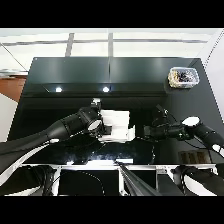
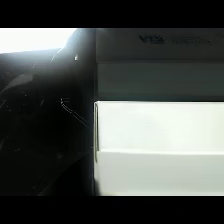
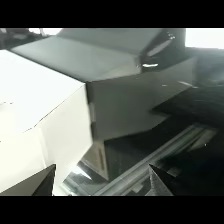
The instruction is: Fold the box and place the chain.
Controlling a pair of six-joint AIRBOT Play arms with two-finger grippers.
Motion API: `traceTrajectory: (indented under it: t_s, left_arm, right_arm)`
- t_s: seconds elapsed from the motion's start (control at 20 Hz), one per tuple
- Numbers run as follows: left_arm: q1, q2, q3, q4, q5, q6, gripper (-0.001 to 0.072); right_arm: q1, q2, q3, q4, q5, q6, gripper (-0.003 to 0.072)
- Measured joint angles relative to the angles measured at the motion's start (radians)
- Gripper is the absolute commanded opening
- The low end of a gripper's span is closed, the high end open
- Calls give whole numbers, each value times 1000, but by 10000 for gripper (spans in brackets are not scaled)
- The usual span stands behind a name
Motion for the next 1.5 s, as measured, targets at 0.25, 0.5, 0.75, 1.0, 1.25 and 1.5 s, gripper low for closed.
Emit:
traceTrajectory:
  t_s: [0.25, 0.5, 0.75, 1.0, 1.25, 1.5]
  left_arm:
    - [0, 0, 0, 0, -1, -1, 29]
    - [0, 0, 0, 0, -1, -2, 28]
    - [0, 0, 0, 0, 1, -1, 28]
    - [0, 0, 0, 4, 15, -1, 28]
    - [0, 0, 0, 5, 19, -2, 28]
    - [0, 0, 0, 4, 22, 0, 29]
  right_arm:
    - [101, 0, 75, 5, -5, 29, 636]
    - [226, 0, 157, -76, -68, 187, 569]
    - [399, 0, 240, -321, -159, 486, 425]
    - [528, -26, 333, -583, -169, 787, 423]
    - [607, -67, 426, -727, -131, 974, 350]
    - [645, -84, 462, -832, -80, 1107, 347]
